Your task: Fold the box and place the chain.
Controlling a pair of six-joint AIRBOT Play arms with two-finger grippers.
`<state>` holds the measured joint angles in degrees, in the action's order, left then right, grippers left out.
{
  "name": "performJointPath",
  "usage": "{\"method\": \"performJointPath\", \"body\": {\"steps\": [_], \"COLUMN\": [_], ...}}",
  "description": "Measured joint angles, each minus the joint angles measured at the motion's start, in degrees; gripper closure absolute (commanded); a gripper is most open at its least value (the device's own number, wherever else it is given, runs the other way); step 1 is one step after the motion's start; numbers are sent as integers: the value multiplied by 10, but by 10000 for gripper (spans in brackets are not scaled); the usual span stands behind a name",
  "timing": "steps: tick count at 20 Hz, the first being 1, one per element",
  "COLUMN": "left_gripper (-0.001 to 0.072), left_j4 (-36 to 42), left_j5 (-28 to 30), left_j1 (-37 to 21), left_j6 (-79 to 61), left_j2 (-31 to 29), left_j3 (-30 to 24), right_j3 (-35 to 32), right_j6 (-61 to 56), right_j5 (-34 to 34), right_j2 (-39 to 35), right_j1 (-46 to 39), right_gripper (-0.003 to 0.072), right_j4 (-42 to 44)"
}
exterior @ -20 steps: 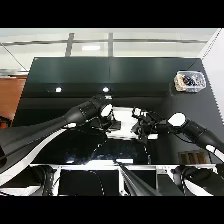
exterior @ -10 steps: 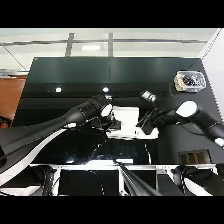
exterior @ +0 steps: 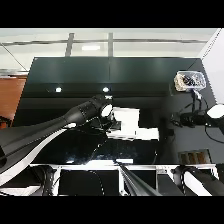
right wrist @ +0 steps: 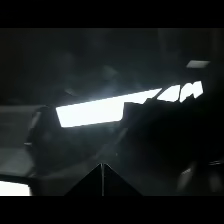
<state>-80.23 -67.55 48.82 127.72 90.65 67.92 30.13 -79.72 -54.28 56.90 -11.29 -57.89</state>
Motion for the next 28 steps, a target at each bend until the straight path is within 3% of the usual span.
{"method": "performJointPath", "body": {"steps": [7, 15, 16, 17, 18, 24, 26, 28], "left_gripper": [681, 681, 681, 681, 681, 681, 681, 681], "left_j4": [0, 0, 0, 0, 0, 0, 0, 0], "left_j5": [-1, -2, -2, -2, -2, -1, -1, -1], "left_j1": [0, 0, 0, 0, 0, 0, 0, 0], "left_j6": [1, 1, 1, 1, 1, 1, 1, 1], "left_j2": [0, 0, 0, 0, 0, 0, 0, 0], "left_j3": [0, 0, 0, 0, 0, 0, 0, 0], "right_j3": [-51, -33, -24, -16, -8, 9, 10, 12], "right_j6": [101, 233, 239, 243, 245, 221, 198, 170], "right_j5": [-92, -130, -139, -144, -150, -159, -153, -139], "right_j2": [30, 83, 84, 85, 86, 87, 87, 87], "right_j1": [49, 105, 107, 108, 109, 138, 156, 181], "right_gripper": [668, 662, 460, 127, 24, 28, 141, 143], "right_j4": [127, 284, 289, 293, 297, 299, 285, 260]}}
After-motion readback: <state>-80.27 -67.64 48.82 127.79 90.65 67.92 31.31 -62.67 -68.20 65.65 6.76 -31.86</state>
